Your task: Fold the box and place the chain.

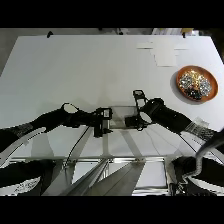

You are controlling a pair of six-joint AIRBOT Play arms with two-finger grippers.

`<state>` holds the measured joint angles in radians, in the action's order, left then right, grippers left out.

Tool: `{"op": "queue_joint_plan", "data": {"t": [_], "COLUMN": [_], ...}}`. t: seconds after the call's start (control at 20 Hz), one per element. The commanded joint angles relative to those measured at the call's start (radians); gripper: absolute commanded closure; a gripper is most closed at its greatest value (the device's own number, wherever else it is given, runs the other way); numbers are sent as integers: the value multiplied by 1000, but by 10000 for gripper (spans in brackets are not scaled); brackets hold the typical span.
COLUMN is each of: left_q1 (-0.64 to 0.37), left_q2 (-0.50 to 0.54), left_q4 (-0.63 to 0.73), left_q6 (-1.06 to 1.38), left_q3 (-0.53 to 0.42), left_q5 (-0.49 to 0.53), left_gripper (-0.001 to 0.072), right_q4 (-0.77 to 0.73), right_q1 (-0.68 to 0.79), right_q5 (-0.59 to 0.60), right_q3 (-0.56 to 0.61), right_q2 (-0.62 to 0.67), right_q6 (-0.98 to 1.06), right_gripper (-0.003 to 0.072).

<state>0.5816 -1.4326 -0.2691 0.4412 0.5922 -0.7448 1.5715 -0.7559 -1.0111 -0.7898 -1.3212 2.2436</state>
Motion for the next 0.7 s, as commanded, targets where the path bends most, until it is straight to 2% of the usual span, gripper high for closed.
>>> {"op": "queue_joint_plan", "data": {"t": [0.0,0.15,0.25,0.45,0.5,0.55,0.6,0.65], "left_q1": [0,0,0,0,0,0,0,0], "left_q2": [0,0,0,0,0,0,0,0], "left_q4": [0,0,0,0,0,0,0,0], "left_q6": [0,0,0,0,0,0,0,0], "left_q3": [0,0,0,0,0,0,0,0], "left_q5": [0,0,0,0,0,0,0,0], "left_gripper": [538,538,538,538,538,539,538,539], "right_q4": [-2,-1,-2,-1,2,3,6,17], "right_q1": [0,0,0,0,0,0,0,0], "right_q5": [-22,-29,-29,-24,-26,-26,-33,-47], "right_q3": [1,1,1,1,0,1,1,1], "right_q2": [-14,-17,-17,-16,-12,0,20,47], "right_q6": [-1,-6,-34,-61,-89,-157,-241,-303], "right_gripper": [624,626,668,662,614,497,340,218]}}
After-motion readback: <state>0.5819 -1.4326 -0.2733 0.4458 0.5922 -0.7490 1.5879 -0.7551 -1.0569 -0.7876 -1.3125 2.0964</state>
